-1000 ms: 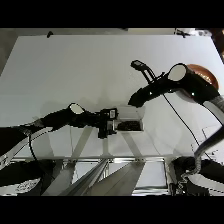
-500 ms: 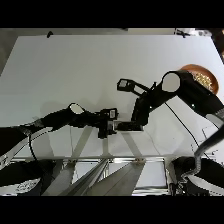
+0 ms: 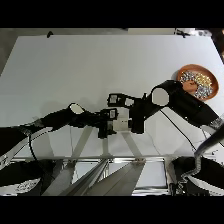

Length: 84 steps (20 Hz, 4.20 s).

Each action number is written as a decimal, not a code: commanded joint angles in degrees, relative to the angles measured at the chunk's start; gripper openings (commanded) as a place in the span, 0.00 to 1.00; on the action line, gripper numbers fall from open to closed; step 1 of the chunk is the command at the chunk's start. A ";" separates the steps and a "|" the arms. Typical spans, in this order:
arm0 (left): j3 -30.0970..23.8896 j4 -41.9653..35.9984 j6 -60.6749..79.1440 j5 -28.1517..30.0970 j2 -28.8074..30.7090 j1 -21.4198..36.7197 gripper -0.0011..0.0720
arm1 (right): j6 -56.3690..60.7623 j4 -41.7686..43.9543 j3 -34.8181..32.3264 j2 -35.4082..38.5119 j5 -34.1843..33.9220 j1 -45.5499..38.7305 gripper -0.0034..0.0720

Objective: Fold the box and place the chain.

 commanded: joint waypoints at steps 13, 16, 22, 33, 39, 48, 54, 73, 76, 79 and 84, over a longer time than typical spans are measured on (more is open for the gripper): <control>0.00 -0.02 0.02 0.00 0.04 0.02 0.49 | -0.44 -3.02 -3.23 0.66 0.00 3.43 0.84; 0.00 0.00 0.02 0.00 0.04 0.02 0.49 | -0.44 -2.97 -3.72 1.40 0.70 4.15 0.84; 0.00 0.00 0.02 0.00 0.04 0.02 0.49 | 1.70 -6.49 -5.16 1.42 -8.66 5.27 0.84; 0.00 -0.02 0.02 0.02 0.04 0.02 0.49 | 1.05 -5.70 -6.86 4.20 -5.40 8.26 0.73; 0.02 -0.02 0.02 0.00 0.04 0.02 0.49 | 1.16 -6.45 -11.15 5.18 -11.80 8.61 0.73; 0.02 0.00 0.02 0.00 0.04 0.02 0.49 | 4.79 -10.99 -12.02 5.18 -16.55 8.61 0.66; 0.00 0.00 0.02 0.00 0.04 0.02 0.49 | 4.66 -9.92 -12.17 5.70 -11.85 9.60 0.65; 0.02 0.00 0.02 -0.17 0.04 0.02 0.49 | 9.31 -17.97 -17.77 10.99 -20.17 10.21 0.57; 0.00 0.00 0.02 -0.17 0.04 0.02 0.49 | 9.07 -17.94 -17.77 11.02 -17.44 10.21 0.57; 0.00 0.00 0.02 -0.17 0.04 0.02 0.49 | 7.65 -17.97 -17.77 11.02 -12.31 10.21 0.57; 0.00 0.00 0.02 -0.17 0.04 0.02 0.49 | 7.30 -17.46 -17.77 11.02 -10.86 10.21 0.57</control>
